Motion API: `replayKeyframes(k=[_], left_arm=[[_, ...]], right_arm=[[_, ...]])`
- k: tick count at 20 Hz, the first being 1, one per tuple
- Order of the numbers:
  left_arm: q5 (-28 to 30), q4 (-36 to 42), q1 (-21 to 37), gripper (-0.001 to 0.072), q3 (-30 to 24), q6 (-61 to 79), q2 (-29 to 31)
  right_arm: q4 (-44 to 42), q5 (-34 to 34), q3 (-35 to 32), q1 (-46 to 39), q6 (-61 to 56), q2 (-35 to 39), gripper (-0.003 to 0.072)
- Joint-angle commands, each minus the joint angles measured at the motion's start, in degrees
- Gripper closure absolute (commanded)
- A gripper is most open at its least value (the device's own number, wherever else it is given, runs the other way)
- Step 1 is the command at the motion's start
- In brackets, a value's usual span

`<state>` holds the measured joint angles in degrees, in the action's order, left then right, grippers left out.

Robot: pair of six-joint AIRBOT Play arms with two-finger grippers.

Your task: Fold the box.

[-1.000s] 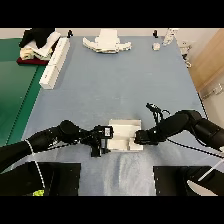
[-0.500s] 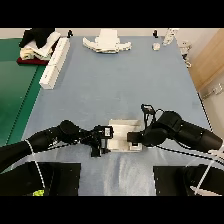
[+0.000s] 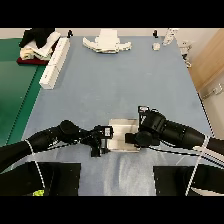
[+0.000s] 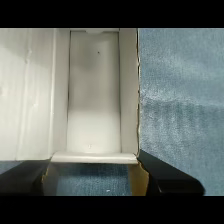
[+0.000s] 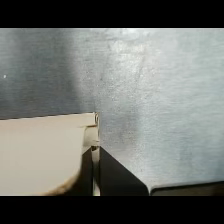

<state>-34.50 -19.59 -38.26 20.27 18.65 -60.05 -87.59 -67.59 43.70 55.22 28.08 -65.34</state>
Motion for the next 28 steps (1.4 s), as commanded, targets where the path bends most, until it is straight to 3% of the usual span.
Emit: replayKeyframes(k=[1,5,6,7,8,10,15,16,17,20,22,24,28], left_arm=[[0.0,0.1,0.0,0.0182,0.0,0.0,0.0],[0.0,0.1,0.0,0.0182,0.0,0.0,0.0],[0.0,0.1,0.0,0.0182,0.0,0.0,0.0],[0.0,0.1,0.0,0.0182,0.0,0.0,0.0],[0.0,0.1,0.0,0.0183,0.0,0.0,0.0],[0.0,0.1,0.0,0.0182,0.0,0.0,0.0],[0.0,0.1,0.0,0.0182,0.0,0.0,0.0],[0.0,0.1,0.0,0.0182,0.0,0.0,0.0],[0.0,0.1,0.0,0.0182,0.0,0.0,0.0],[0.0,0.1,0.0,0.0182,0.0,0.0,0.0],[0.0,0.1,0.0,0.0182,0.0,0.0,0.0],[0.0,0.1,0.0,0.0182,0.0,0.0,0.0],[0.0,0.1,0.0,0.0182,0.0,0.0,0.0]], right_arm=[[0.4,0.0,0.3,0.2,-1.1,-0.4,0.0684],[0.4,0.0,0.3,0.2,-1.0,-0.4,0.0684],[0.3,0.0,0.3,0.2,-0.6,-0.3,0.0607],[-0.3,-0.6,0.6,0.2,0.5,-0.3,0.0328],[-0.8,-2.0,1.2,0.2,1.6,-0.3,0.0255],[-0.9,-6.9,3.4,0.2,2.6,-0.3,0.0255],[2.9,-16.8,11.4,-0.5,7.2,3.2,0.0257],[5.3,-19.7,12.2,-0.7,8.2,4.4,0.0302],[8.9,-23.3,12.3,-1.0,9.7,5.7,0.0467],[15.8,-28.5,10.7,-7.4,18.3,6.8,0.0684],[14.8,-22.2,8.1,-16.1,26.3,6.1,0.0684],[10.1,-11.8,5.8,-25.9,34.9,4.4,0.0684],[-16.8,5.7,5.2,-41.6,57.1,-1.8,0.0685]])
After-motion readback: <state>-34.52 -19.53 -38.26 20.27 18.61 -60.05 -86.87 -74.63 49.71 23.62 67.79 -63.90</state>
